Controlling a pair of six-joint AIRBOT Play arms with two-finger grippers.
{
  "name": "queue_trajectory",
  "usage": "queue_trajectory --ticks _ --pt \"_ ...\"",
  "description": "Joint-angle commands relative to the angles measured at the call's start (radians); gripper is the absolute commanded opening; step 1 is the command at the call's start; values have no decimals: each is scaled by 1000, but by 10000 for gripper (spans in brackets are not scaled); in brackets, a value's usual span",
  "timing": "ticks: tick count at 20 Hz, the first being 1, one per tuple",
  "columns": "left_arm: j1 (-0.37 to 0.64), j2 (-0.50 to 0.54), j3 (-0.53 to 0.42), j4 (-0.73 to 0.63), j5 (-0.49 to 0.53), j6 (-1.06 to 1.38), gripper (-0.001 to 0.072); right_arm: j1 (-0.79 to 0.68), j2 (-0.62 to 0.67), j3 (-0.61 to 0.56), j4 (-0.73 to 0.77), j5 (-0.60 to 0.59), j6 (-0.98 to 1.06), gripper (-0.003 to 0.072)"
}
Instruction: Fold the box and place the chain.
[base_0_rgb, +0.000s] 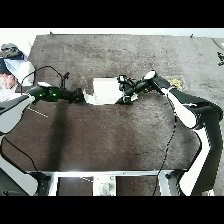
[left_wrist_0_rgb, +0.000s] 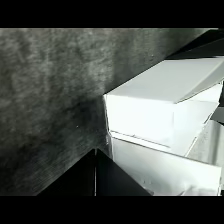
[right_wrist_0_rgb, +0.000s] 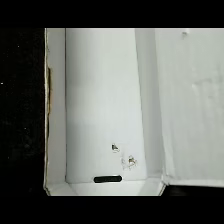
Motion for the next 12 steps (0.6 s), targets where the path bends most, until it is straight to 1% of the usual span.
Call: queue_trajectory --ticks 1,2,3,4,9,12 --pt "-9 -2 18 -40 -42 43 13 1 0 0 0 0 0 416" --pt "-9 -2 28 -45 -56 43 14 1 0 0 0 0 0 416" --pt "-9 -2 39 -45 -66 46 126 1 0 0 0 0 0 416" --pt "-9 0 45 -45 -74 51 313 1 0 0 0 0 0 416" --pt "-11 9 48 -44 -97 61 310 1 0 0 0 0 0 416" --pt "-34 25 48 -24 -81 60 311 1 0 0 0 0 0 416"
